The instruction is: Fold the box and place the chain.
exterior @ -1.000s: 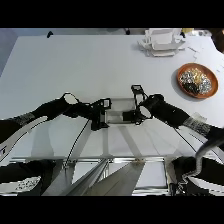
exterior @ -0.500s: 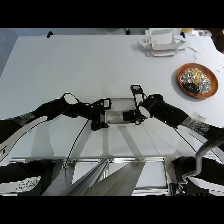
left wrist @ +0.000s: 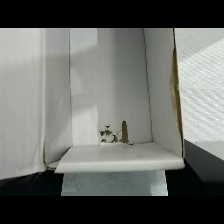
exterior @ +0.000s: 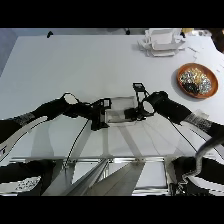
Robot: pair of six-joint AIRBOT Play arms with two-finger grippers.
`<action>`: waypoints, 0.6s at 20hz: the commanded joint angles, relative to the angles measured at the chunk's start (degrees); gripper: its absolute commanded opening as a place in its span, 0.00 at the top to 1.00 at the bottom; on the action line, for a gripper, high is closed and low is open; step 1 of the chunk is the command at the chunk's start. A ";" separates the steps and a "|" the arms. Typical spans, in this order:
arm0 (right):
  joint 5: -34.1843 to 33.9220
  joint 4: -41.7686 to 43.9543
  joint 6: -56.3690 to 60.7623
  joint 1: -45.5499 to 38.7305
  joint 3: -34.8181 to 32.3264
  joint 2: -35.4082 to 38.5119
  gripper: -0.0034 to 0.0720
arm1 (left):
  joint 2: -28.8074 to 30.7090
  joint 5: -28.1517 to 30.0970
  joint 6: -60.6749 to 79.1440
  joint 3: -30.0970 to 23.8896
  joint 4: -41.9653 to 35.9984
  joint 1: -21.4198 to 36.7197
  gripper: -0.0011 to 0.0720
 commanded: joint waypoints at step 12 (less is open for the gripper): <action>1.79 3.23 -1.53 1.16 1.99 -2.08 0.60 | 0.04 0.66 0.09 -0.02 0.07 0.00 0.74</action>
